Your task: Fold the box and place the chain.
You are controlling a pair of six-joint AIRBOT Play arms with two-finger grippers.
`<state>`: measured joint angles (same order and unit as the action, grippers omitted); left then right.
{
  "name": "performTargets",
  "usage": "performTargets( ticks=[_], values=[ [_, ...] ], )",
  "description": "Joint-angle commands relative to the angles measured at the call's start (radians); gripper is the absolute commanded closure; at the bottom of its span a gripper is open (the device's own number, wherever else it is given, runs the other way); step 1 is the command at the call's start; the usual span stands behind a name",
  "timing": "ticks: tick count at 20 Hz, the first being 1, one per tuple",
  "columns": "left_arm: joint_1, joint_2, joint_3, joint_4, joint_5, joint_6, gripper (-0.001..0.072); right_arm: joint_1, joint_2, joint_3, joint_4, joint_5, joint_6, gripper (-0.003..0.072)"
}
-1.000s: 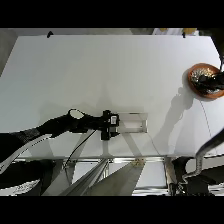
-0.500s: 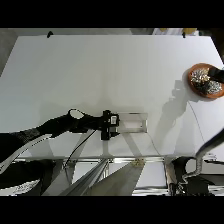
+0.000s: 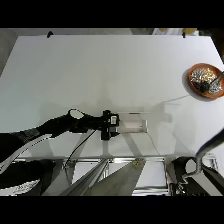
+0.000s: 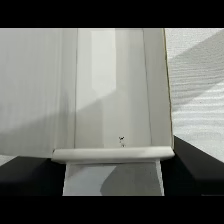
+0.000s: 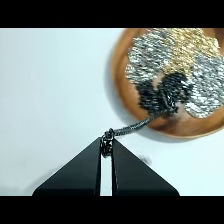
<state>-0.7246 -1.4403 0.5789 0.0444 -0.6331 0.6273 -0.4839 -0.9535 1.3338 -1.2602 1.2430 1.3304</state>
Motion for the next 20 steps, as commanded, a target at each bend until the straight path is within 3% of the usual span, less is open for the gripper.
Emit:
performTargets(
  ticks=[1, 7, 15, 20],
  values=[
    [0.000, 0.000, 0.000, 0.000, 0.000, 0.000, 0.0561, 0.044, 0.190, 0.001, 0.109, 0.126, -0.006, 0.0659],
    [0.000, 0.000, 0.000, 0.000, 0.000, 0.000, 0.0561, 0.298, 0.367, 0.000, 0.179, 0.285, 0.034, 0.0659],
    [0.000, 0.000, 0.000, 0.000, 0.000, 0.000, 0.0561, 0.653, 0.422, -0.015, 0.277, 0.232, 0.064, 0.0659],
    [0.000, 0.000, 0.000, 0.000, 0.000, 0.000, 0.0561, 0.883, 0.421, -0.225, 0.280, 0.201, 0.025, 0.0659]
  ],
)
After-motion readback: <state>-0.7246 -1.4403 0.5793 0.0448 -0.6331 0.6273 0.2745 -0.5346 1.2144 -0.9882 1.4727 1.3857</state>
